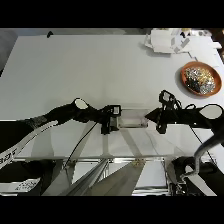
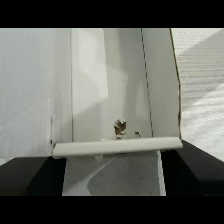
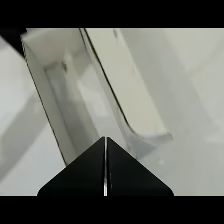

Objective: Fold the box and place the chain.

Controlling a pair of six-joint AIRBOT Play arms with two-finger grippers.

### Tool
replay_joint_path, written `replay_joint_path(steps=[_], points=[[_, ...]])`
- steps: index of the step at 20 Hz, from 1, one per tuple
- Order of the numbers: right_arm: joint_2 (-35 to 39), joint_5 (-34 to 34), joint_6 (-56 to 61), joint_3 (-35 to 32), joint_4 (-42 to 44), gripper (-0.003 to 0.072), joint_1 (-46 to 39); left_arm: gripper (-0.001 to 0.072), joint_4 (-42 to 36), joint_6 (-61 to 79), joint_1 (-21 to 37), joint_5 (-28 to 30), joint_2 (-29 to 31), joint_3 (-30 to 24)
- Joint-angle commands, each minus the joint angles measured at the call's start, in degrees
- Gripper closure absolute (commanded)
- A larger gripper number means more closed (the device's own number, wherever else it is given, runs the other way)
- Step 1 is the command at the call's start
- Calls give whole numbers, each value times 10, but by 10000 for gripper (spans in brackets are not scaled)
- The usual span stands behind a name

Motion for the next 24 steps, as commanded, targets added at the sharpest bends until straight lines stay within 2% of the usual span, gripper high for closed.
replay_joint_path(steps=[1,6,9,13,15,18,21,24], points=[[-23,-45,-7,1,104,667,0,568,0,0,1,1,0,0],[-120,-172,46,1,120,667,0,568,0,0,1,0,0,0],[-160,-171,58,1,85,667,0,568,0,0,1,0,0,0],[-159,-150,58,1,71,667,0,568,0,0,1,1,0,0],[-128,-136,58,3,70,667,0,568,0,0,1,0,0,0],[-29,-120,58,5,45,667,0,568,0,0,1,0,0,0],[38,-48,57,5,-50,667,0,568,0,0,1,0,0,0],[45,-17,49,5,-230,667,0,568,0,0,1,1,0,0]])
